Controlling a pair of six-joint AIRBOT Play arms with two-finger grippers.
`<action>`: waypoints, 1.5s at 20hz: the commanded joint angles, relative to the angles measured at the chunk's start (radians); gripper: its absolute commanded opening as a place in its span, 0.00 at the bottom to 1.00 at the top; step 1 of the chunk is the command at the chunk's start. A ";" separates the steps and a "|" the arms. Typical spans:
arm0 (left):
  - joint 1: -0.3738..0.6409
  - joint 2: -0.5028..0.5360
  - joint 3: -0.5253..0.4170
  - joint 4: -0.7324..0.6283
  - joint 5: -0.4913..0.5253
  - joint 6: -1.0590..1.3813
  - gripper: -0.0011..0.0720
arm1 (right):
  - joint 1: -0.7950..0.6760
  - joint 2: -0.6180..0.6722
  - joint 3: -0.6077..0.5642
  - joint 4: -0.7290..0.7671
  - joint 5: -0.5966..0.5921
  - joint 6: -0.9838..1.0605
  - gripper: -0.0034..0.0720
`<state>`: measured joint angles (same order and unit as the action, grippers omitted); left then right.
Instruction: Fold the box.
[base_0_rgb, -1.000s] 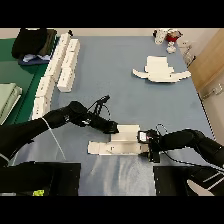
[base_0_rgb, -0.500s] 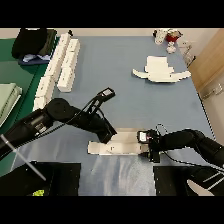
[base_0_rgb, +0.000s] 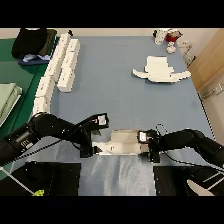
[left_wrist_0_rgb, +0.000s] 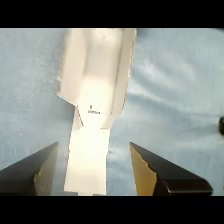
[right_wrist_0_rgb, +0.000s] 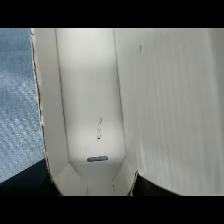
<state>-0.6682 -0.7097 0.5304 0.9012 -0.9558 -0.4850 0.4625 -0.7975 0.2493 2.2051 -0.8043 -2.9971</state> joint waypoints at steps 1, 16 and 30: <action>0.030 -0.015 -0.108 -0.116 0.110 0.289 0.93 | 0.000 0.001 0.001 0.000 0.000 0.000 0.72; -0.029 -0.250 -0.142 -0.353 0.233 0.448 0.49 | 0.000 0.001 0.001 -0.001 0.000 0.000 0.72; -0.043 -0.304 -0.132 -0.523 0.292 0.501 0.16 | 0.000 0.001 0.001 -0.001 0.000 0.000 0.72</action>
<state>-0.7116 -0.9958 0.3973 0.4145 -0.6708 0.0048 0.4625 -0.7975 0.2493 2.2040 -0.8043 -2.9971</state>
